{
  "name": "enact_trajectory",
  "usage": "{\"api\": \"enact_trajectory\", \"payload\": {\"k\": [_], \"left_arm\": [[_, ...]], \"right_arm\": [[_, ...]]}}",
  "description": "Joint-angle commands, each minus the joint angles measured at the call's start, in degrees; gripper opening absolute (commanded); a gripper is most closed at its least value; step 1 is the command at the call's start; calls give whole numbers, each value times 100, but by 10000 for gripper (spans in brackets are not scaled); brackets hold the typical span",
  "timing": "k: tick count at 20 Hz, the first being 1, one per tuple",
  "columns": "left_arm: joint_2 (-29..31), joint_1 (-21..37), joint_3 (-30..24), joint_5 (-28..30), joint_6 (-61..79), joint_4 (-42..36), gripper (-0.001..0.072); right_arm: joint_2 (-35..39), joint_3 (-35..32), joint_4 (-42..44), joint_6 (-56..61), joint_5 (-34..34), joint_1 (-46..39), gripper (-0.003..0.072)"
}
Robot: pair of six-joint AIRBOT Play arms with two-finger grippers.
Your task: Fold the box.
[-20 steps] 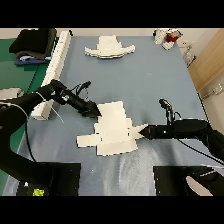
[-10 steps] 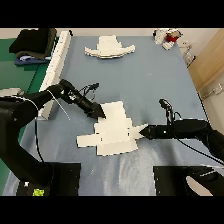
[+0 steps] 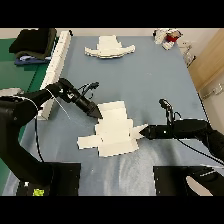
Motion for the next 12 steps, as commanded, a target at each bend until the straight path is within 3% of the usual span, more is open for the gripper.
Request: {"api": "enact_trajectory", "payload": {"k": [1, 12], "left_arm": [[-4, -142, 7, -22, 136, 0, 125], [-2, -245, 7, 466, 118, -251, 126]], "right_arm": [[-4, -2, 2, 2, 2, 7, 5], [-146, -4, 2, 2, -17, 7, 5]]}}
